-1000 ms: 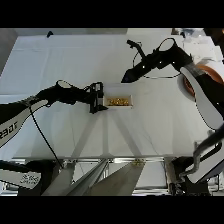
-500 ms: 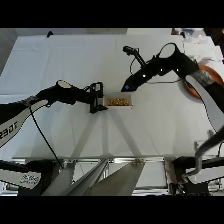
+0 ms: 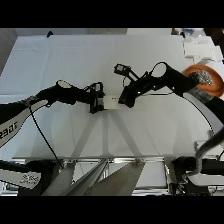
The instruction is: Fold the box and place the chain.
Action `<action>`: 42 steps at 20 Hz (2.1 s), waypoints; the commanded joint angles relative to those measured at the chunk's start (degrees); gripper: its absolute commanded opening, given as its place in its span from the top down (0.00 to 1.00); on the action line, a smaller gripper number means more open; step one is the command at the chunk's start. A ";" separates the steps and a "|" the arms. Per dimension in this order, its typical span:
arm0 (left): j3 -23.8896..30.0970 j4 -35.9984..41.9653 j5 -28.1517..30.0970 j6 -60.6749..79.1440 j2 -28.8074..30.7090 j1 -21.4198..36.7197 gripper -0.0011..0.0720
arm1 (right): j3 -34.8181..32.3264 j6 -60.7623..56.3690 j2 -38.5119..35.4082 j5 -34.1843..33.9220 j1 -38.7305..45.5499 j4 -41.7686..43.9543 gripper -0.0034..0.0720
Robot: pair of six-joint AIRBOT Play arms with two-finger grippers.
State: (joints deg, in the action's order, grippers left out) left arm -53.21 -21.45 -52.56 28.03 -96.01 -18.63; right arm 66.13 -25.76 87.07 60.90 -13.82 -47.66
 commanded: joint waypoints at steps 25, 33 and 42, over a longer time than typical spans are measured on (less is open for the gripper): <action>0.00 0.00 0.07 0.00 0.02 -0.02 0.69 | -9.29 15.54 -7.89 -21.03 -5.75 -5.97 0.57; 0.00 0.00 0.04 0.00 0.02 -0.02 0.69 | -10.21 15.63 -8.83 -20.13 -6.47 -6.64 0.71; 0.00 0.00 0.07 0.00 0.02 -0.02 0.69 | -13.09 15.74 -7.30 -22.01 -6.45 -7.72 0.72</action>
State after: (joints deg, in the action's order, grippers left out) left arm -53.21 -21.45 -52.53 27.97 -96.01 -18.63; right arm 53.45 -10.00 79.55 39.55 -20.23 -54.68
